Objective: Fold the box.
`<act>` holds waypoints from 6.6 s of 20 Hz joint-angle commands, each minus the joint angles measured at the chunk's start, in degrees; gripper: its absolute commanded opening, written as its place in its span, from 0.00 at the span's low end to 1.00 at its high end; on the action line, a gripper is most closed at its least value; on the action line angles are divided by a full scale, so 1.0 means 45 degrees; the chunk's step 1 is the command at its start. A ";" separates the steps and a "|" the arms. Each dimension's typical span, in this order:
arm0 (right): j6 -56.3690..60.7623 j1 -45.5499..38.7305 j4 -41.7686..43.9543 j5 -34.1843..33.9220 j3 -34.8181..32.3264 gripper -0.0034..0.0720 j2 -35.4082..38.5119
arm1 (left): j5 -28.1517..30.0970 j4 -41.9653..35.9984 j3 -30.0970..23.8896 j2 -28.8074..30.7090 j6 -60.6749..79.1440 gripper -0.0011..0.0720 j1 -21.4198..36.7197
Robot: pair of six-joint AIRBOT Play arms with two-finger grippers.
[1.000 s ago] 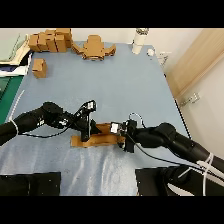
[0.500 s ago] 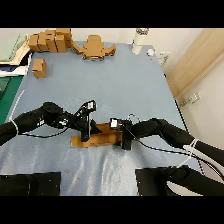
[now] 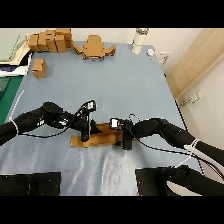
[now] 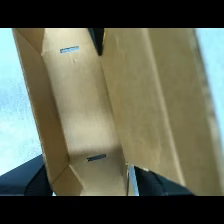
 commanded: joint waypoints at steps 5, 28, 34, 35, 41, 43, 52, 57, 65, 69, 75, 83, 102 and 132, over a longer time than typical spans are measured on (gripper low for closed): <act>-0.0049 0.0005 0.0058 -0.0131 -0.0010 0.99 -0.0335 | -0.0005 0.0005 0.0000 -0.0010 0.0000 0.03 0.0005; -0.0617 0.0078 0.0029 -0.0413 -0.0015 0.72 -0.0413 | -0.0005 0.0005 0.0000 -0.0010 0.0000 0.03 0.0005; -0.0612 0.0078 0.0005 -0.0379 -0.0015 0.74 -0.0607 | -0.0005 0.0005 0.0000 -0.0005 0.0000 0.03 0.0005; -0.0612 0.0083 0.0005 -0.0389 -0.0015 0.74 -0.0724 | 0.0000 0.0005 0.0000 -0.0005 0.0000 0.03 0.0005; -0.0612 0.0083 0.0005 -0.0534 -0.0015 0.74 -0.0811 | 0.0928 -0.0049 0.0000 -0.0010 0.0000 0.03 0.0010; -0.0612 0.0078 0.0010 -0.0573 -0.0015 0.74 -0.0811 | 0.0869 -0.0049 0.0000 -0.0010 0.0000 0.03 0.0005; -0.0607 0.0078 0.0005 -0.0607 -0.0010 0.74 -0.0816 | 0.0544 -0.0879 0.0000 -0.0010 -0.0486 0.03 -0.0005; -0.0607 0.0078 0.0000 -0.0602 -0.0010 0.74 -0.0816 | 0.0427 -0.0860 0.0000 -0.0005 -0.1817 0.03 0.0005; -0.0612 0.0078 0.0000 -0.0597 -0.0010 0.74 -0.0816 | 0.0238 -0.0748 0.0000 0.0073 -0.2487 0.54 0.0024; -0.0607 0.0078 0.0000 -0.0597 -0.0010 0.74 -0.0811 | 0.0374 0.1151 0.0005 0.0777 -0.4595 0.71 0.0267; -0.0607 0.0078 -0.0005 -0.0597 -0.0015 0.74 -0.0811 | -0.0899 0.4381 0.0005 0.3045 -1.0448 0.74 0.1375; -0.0617 0.0083 0.0005 -0.0466 0.0010 0.74 -0.0816 | -0.5270 0.4410 0.0000 0.3512 -1.3406 0.03 0.1345; -0.1141 0.0107 -0.0102 -0.0612 0.0223 0.74 -0.0816 | -0.4405 0.4430 0.0000 0.3492 -1.3464 0.03 0.1355; -0.1141 0.0102 -0.0107 -0.0602 0.0223 0.74 -0.0816 | 0.1010 0.3560 0.1613 -0.1282 -1.6670 0.03 -0.0452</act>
